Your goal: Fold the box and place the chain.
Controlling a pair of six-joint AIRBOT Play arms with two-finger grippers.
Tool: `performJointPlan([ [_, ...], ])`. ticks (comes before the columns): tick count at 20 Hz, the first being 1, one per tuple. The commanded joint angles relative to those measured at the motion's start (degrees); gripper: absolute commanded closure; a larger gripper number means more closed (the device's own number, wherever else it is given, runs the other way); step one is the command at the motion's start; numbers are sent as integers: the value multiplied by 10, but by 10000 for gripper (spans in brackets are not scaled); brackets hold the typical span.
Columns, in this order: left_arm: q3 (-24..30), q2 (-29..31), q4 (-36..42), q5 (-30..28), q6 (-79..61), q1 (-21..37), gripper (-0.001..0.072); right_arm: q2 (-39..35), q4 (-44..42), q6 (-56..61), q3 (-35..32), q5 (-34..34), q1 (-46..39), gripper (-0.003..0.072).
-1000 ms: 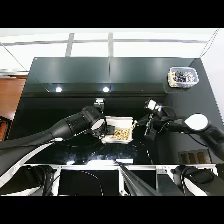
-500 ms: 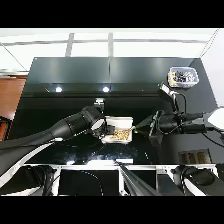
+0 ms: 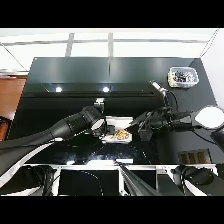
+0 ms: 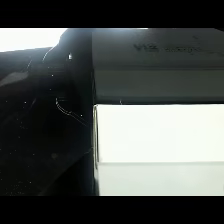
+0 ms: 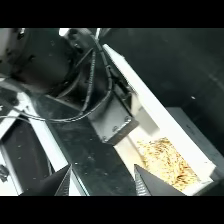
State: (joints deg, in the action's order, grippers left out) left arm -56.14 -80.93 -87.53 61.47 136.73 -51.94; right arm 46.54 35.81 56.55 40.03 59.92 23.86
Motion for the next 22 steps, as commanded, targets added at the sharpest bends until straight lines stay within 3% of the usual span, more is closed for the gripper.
performJointPlan([
  [1,0,0,0,2,0,1,682,3,31,9,16,14,-33,232],
  [6,-5,0,1,7,44,6,664,2,31,9,51,111,-151,232],
  [7,-9,0,1,10,44,6,531,2,34,9,51,120,-170,232],
  [8,-15,0,1,17,45,6,344,2,34,9,51,126,-185,231],
  [9,-25,2,-3,25,40,6,233,2,34,9,51,131,-197,231],
  [14,-69,67,-33,57,-120,6,218,2,35,9,51,136,-214,232],
  [17,-67,134,-35,147,-265,39,218,2,39,9,51,129,-214,231],
  [20,-30,222,-28,162,-400,100,218,2,39,9,51,125,-214,231],
  [22,30,281,16,113,-457,164,219,2,39,9,51,124,-214,232],
])
